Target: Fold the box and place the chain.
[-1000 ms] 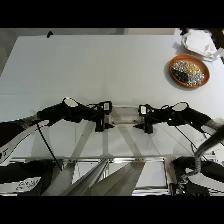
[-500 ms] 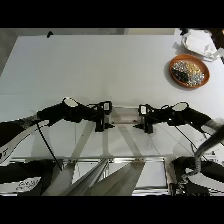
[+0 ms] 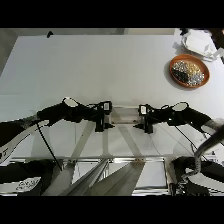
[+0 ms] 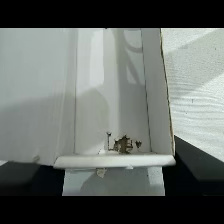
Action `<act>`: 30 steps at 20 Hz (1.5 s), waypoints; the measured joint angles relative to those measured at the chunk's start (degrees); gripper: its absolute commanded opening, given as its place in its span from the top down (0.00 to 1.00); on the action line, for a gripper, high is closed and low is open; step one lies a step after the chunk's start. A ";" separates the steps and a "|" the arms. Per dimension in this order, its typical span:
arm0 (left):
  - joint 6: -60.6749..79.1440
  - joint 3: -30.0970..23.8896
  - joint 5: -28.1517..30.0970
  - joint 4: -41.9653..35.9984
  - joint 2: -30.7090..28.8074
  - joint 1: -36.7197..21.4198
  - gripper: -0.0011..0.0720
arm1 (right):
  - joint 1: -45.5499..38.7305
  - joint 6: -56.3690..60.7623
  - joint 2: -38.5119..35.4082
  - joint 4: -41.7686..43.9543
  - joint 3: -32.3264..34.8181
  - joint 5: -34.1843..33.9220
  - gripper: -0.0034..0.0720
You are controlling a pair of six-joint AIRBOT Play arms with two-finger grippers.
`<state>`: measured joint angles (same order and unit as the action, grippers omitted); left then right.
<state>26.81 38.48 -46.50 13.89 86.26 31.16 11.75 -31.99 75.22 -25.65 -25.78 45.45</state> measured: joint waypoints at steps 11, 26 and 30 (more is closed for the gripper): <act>-0.07 0.00 -0.28 0.13 0.00 0.00 0.54 | -0.02 1.01 0.00 -0.07 0.00 0.46 0.01; -0.13 0.00 -0.04 0.04 0.00 0.00 0.54 | -0.09 32.39 -17.86 -20.44 0.02 4.44 0.06; -0.13 -0.02 -0.04 0.04 0.00 0.00 0.54 | -0.09 37.24 -23.26 -19.54 0.04 6.23 0.93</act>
<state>26.68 38.46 -46.54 13.93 86.26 31.16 11.66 5.26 51.96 -45.19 -25.74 51.68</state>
